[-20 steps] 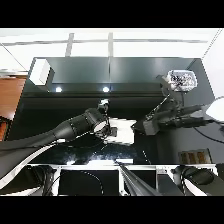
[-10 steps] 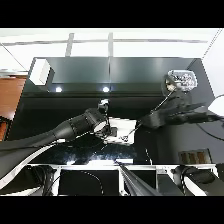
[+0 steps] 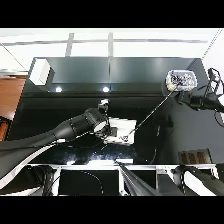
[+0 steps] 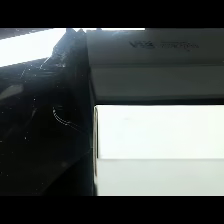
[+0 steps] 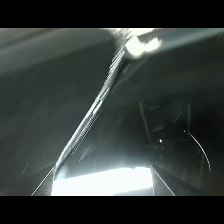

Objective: Fold the box and place the chain.

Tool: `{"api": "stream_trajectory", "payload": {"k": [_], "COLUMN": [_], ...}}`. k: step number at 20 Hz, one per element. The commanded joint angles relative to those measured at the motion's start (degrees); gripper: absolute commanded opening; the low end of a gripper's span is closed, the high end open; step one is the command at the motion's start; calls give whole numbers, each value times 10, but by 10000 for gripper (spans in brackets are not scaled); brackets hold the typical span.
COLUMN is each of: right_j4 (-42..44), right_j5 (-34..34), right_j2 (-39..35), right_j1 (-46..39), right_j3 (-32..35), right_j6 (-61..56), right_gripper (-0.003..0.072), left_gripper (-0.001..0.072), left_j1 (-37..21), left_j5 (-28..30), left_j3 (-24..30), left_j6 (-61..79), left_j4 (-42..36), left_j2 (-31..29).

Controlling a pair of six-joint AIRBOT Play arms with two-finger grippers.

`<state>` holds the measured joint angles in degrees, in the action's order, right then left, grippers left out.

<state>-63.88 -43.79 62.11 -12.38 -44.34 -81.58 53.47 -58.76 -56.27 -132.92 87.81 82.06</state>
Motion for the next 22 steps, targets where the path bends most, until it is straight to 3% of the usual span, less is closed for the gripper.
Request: {"api": "stream_trajectory", "payload": {"k": [1,5,7,8,9,10,12,14,15,19,22], "right_j4": [12,28,35,43,45,46,55,56,56,48,47], "right_j5": [59,26,24,24,24,26,25,10,-11,-89,-105], "right_j2": [143,264,294,302,309,311,311,311,310,285,247], "right_j1": [-9,0,4,5,6,7,7,7,7,3,-3], "right_j3": [-80,-179,-202,-208,-212,-214,-215,-223,-234,-303,-361], "right_j6": [-37,-35,-32,-32,-32,-32,-19,-19,-13,-4,0], "right_gripper": [702,699,567,561,437,414,138,131,46,47,46], "left_gripper": [32,33,32,32,33,33,32,32,32,32,33], "left_j1": [0,0,0,0,0,0,0,0,0,0,0], "left_j5": [-2,-2,-2,-2,-2,-2,-2,-2,-2,-2,-2], "left_j3": [0,0,0,0,0,0,0,0,0,0,0], "left_j6": [0,0,0,0,0,0,0,0,0,0,0], "left_j4": [0,0,0,0,0,0,0,0,0,0,0], "left_j2": [0,0,0,0,0,0,0,0,0,0,0]}}
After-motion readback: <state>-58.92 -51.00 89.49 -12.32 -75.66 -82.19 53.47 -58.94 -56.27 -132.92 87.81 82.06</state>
